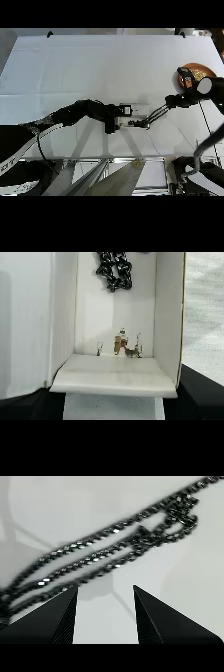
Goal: Fold the box and place the chain.
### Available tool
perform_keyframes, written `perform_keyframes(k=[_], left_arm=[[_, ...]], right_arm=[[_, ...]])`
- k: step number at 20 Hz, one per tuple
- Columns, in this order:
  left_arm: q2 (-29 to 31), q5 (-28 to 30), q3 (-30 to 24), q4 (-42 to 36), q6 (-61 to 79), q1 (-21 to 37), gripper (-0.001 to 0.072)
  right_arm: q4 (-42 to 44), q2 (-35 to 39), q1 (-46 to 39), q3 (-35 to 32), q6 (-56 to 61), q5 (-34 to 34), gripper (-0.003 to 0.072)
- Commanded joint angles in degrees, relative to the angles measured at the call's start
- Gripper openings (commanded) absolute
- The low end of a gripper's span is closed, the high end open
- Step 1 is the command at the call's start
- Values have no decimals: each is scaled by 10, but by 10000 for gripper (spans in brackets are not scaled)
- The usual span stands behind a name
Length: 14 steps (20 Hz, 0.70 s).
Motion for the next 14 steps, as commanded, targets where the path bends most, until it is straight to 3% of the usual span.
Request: perform_keyframes(k=[1, 4, 14], left_arm=[[0, 0, 0, 0, 0, 0, 73], [0, 0, 0, 0, 0, 0, 73], [0, 0, 0, 0, 0, 0, 73]], right_arm=[[-59, -29, -3, 1, 21, 7, 399], [-59, -29, -3, 1, 21, 33, 398], [-46, -83, -3, 1, 38, -26, 396]])
